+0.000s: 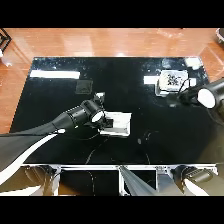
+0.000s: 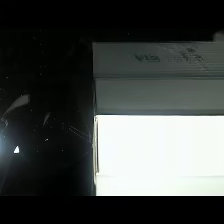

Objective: Fold the box and place the chain.

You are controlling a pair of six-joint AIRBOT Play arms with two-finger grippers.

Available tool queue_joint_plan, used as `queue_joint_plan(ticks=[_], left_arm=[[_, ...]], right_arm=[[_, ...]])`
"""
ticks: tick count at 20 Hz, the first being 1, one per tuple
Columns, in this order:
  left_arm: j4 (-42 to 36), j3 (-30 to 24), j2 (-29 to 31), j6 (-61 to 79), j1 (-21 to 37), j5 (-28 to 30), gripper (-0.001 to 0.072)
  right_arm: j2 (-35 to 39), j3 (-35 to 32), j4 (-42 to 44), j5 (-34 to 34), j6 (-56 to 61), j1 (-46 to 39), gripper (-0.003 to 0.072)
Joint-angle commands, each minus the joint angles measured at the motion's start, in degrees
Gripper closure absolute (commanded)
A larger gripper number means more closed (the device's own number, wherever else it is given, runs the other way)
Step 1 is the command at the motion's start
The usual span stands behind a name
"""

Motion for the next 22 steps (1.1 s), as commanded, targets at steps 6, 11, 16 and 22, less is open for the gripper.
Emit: queue_joint_plan(ticks=[6, 11, 16, 22], left_arm=[[0.15, 0.00, 0.00, -0.02, 0.07, 0.15, 0.0686], [0.17, 0.00, 0.00, 0.00, 0.07, -1.33, 0.0687], [0.17, 0.02, 0.00, 0.02, 0.07, -1.42, 0.0687], [0.15, 0.00, 0.00, 0.00, 0.07, -1.29, 0.0686]], right_arm=[[-21.77, 15.47, 15.89, -9.51, 1.29, -17.22, -0.0023], [-38.45, 33.94, 20.72, -3.17, -19.54, -18.34, 0.0034], [-41.92, 35.36, 22.47, -7.67, -39.71, -21.11, 0.0034], [-42.73, 35.36, 36.74, -8.35, -70.49, -24.79, 0.0090]])
